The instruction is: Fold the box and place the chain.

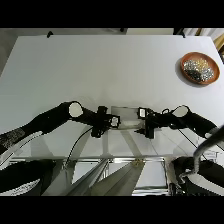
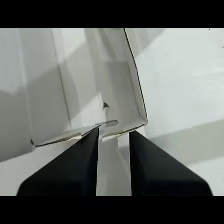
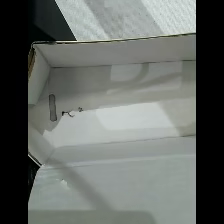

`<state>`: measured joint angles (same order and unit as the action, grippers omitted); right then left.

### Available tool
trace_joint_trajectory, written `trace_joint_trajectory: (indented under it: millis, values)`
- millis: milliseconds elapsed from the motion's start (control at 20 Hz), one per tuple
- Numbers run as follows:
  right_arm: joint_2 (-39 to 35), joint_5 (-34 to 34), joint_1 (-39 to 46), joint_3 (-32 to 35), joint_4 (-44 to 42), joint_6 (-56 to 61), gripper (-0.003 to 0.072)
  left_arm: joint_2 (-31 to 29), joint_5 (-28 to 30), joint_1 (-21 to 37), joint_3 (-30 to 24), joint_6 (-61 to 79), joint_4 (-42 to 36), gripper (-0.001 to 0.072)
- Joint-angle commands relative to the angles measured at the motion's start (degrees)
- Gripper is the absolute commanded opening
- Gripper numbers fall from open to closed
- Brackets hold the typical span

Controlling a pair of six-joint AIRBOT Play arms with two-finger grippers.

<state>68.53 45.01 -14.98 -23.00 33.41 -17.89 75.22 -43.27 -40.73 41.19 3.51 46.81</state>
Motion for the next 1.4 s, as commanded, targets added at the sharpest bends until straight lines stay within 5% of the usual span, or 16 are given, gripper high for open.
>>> trace_joint_trajectory:
  millis: [0,100,550,700,850,1100,1250,1350]
  values:
    - [0.0,0.0,0.0,0.0,0.0,0.0,0.0341,0.0,3.7,-1.2,0.0,0.3,-0.5,0.0187]
    - [0.0,0.0,0.0,0.0,0.0,0.0,0.0341,0.0,4.9,-1.8,0.0,0.4,-0.5,0.0073]
    - [0.0,0.0,0.0,0.0,0.0,0.0,0.0341,1.2,7.1,-4.4,0.0,0.3,-0.9,0.0018]
    - [0.0,0.0,0.0,0.0,0.0,0.0,0.0341,2.1,7.3,-4.4,0.0,0.3,-0.9,0.0107]
    - [0.0,0.0,0.0,0.0,0.0,-0.1,0.0341,2.1,8.2,-4.4,0.0,0.4,-0.9,0.0295]
    - [0.0,0.0,0.0,0.0,0.0,0.0,0.0341,2.1,11.2,-4.4,0.0,0.4,-0.9,0.0301]
    - [0.0,0.0,0.0,0.0,0.0,0.0,0.0341,2.1,14.2,-4.8,0.0,0.4,-0.9,0.0618]
    - [0.0,0.0,0.0,0.0,0.0,0.0,0.0341,2.1,15.6,-5.1,0.0,0.4,-0.9,0.0631]
